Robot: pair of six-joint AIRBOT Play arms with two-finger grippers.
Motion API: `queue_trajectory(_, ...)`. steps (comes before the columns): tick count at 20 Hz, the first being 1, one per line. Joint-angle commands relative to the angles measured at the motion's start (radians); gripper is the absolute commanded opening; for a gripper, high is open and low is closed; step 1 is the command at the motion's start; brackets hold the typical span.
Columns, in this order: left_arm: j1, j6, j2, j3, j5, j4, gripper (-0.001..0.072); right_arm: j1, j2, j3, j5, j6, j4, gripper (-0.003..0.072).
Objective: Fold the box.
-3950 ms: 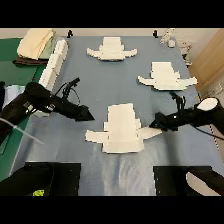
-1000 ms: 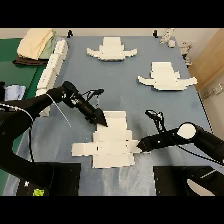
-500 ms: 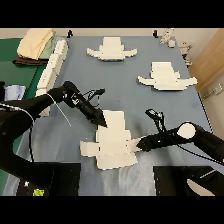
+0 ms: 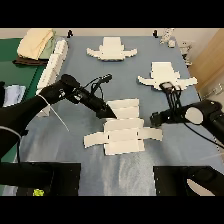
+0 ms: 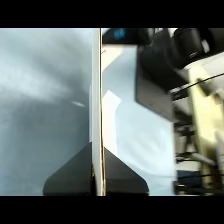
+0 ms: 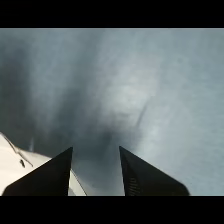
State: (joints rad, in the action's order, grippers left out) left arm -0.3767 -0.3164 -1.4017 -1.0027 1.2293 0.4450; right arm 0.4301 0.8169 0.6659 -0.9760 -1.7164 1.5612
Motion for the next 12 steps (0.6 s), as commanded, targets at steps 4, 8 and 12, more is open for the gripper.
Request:
queue_trajectory(4,-0.149,0.123,0.166,0.093,-0.364,0.127,0.001,-0.001,0.002,0.153,-0.027,-0.259,0.186,0.044)
queue_trajectory(8,-0.249,0.245,0.295,0.276,-0.515,0.085,0.001,-0.001,0.016,0.153,-0.029,-0.311,0.187,0.0403)
queue_trajectory(12,-0.309,0.265,0.333,0.372,-0.552,0.071,0.0015,0.0,0.039,0.152,-0.029,-0.311,0.177,0.034)
